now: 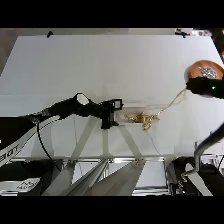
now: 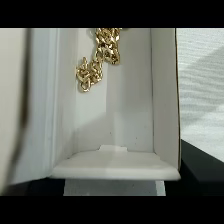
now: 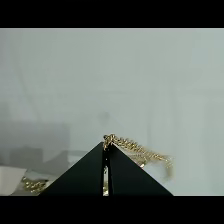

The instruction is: Fold the box and place the chain.

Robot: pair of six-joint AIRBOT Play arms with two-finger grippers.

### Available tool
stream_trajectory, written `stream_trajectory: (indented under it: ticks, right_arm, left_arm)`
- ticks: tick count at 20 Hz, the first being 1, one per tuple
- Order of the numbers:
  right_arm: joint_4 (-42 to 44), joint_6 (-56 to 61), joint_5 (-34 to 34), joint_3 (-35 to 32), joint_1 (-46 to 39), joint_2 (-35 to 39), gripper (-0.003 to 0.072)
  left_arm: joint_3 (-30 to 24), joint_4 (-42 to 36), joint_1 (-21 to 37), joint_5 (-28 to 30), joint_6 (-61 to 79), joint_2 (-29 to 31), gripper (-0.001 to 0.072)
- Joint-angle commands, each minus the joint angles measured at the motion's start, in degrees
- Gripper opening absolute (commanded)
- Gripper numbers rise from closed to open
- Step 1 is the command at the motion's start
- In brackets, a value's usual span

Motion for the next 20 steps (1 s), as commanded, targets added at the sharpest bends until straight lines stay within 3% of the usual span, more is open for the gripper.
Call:
stream_trajectory:
  ticks: [1, 13, 20]
  right_arm:
    - [2.4, 3.6, 3.8, 0.0, 9.9, 5.6, 0.0009]
    - [-3.2, 16.2, 0.4, -0.3, 36.2, 5.1, 0.0009]
    - [-6.4, 17.4, -6.2, -3.0, 44.0, -4.5, 0.001]
  left_arm:
    - [0.0, 0.0, 0.0, 0.0, 0.0, 0.0, 0.0457]
    - [0.0, 0.0, 0.0, 0.0, 0.0, 0.0, 0.0457]
    - [0.0, 0.0, 0.0, 0.0, 0.0, 0.0, 0.0457]
